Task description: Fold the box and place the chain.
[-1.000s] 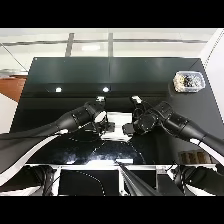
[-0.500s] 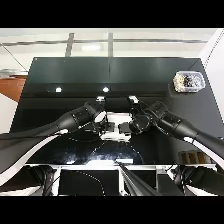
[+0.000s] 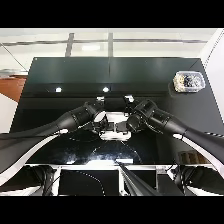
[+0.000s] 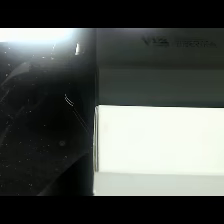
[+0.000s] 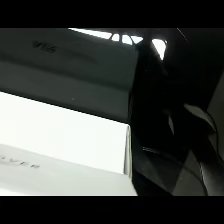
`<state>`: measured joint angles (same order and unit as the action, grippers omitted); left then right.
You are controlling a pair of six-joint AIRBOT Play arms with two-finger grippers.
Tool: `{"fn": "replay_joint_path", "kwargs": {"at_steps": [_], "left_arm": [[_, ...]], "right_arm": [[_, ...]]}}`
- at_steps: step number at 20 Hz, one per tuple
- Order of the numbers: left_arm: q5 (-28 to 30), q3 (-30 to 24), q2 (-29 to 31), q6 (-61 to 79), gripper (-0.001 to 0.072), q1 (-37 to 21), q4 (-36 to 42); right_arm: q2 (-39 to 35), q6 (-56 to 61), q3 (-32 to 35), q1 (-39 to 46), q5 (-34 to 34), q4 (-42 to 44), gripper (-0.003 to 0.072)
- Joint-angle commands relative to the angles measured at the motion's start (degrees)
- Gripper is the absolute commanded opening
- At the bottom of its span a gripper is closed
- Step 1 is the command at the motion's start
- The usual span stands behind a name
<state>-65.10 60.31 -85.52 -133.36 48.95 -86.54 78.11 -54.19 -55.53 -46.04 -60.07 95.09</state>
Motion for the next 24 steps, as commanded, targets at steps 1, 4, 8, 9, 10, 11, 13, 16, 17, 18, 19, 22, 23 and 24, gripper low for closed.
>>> {"fn": "replay_joint_path", "kwargs": {"at_steps": [1,4,8,9,10,11,13,16,17,18,19,22,23,24], "left_arm": [[-0.2,0.0,0.0,0.1,0.0027,-0.1,0.1],[-0.1,0.0,0.0,0.1,0.0027,0.0,0.3],[-0.1,0.0,0.0,0.1,0.0027,0.0,0.3],[-0.1,0.0,0.0,0.1,0.0027,0.0,0.3],[-0.1,0.0,0.0,0.1,0.0027,0.0,0.3],[-0.1,0.0,0.0,0.0,0.0027,0.0,0.3],[-0.1,0.0,0.0,0.1,0.0027,0.0,0.3],[0.1,0.0,0.0,0.0,0.0027,0.0,0.3],[0.0,0.0,0.0,0.0,0.0027,0.0,0.3],[0.0,0.0,0.0,0.0,0.0027,0.0,0.3],[0.0,0.0,0.0,0.0,0.0027,0.0,0.3],[0.0,0.0,0.0,0.0,0.0027,0.0,0.3],[0.1,0.0,0.0,0.0,0.0027,0.0,0.3],[0.1,0.0,0.0,0.0,0.0027,0.0,0.3]], "right_arm": [[0.7,2.8,-0.3,-0.2,-0.9,-1.1,0.0307],[0.8,4.6,-0.3,-0.2,-1.8,-1.1,0.0308],[1.4,6.0,-0.3,-0.1,-1.5,-2.0,0.0308],[1.7,6.0,-0.3,-0.2,-1.6,-2.1,0.0307],[2.2,6.0,-0.3,-0.2,-1.6,-2.1,0.0307],[2.6,6.0,-0.3,-0.2,-1.6,-2.1,0.0254],[2.8,6.0,-0.3,-0.1,-1.4,-2.1,0.023],[2.9,6.0,-0.3,-0.2,-0.9,-2.1,0.023],[2.9,6.0,-0.3,-0.1,-0.5,-2.1,0.023],[3.0,6.0,-0.3,-0.1,-0.3,-2.1,0.0231],[3.1,6.0,-0.3,-0.1,-0.3,-2.1,0.0231],[3.3,6.0,-0.3,-0.1,-0.2,-2.2,0.023],[3.3,6.0,-0.3,-0.1,-0.1,-2.1,0.0229],[3.3,6.0,-0.3,-0.1,-0.2,-2.1,0.0157]]}}
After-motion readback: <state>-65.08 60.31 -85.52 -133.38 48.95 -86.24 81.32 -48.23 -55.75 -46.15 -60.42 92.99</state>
